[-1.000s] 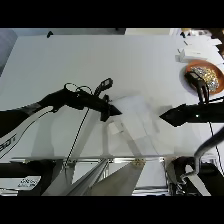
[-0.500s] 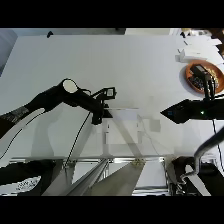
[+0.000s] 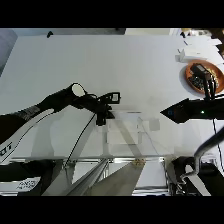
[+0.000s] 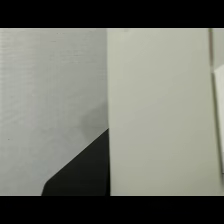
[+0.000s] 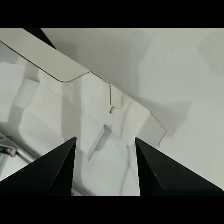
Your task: Fold the box and place the chain.
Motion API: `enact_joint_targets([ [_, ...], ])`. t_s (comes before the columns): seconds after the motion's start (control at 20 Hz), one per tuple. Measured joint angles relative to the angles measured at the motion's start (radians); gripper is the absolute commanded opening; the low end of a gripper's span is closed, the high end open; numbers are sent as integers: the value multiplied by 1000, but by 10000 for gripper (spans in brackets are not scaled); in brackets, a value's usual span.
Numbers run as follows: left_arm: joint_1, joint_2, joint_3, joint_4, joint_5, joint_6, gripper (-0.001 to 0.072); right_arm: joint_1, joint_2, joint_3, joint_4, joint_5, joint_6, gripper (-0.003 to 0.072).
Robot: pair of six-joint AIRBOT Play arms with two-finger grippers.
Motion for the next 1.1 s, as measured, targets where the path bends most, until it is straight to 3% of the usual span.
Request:
enact_joint_targets([
  [0.75,-2,-11,0,3,38,3,12,0,0,0,-3,0,-45,395],
  [0.8,-2,-11,0,3,37,3,12,0,0,0,-3,1,-48,291],
  [0.85,-2,-11,0,3,37,3,12,0,0,0,-3,4,-56,103],
  [0.9,-2,-11,0,3,36,3,12,2,0,0,-2,11,-71,26],
  [1.1,-2,-11,0,3,34,3,12,81,-2,-25,12,34,-217,18],
])
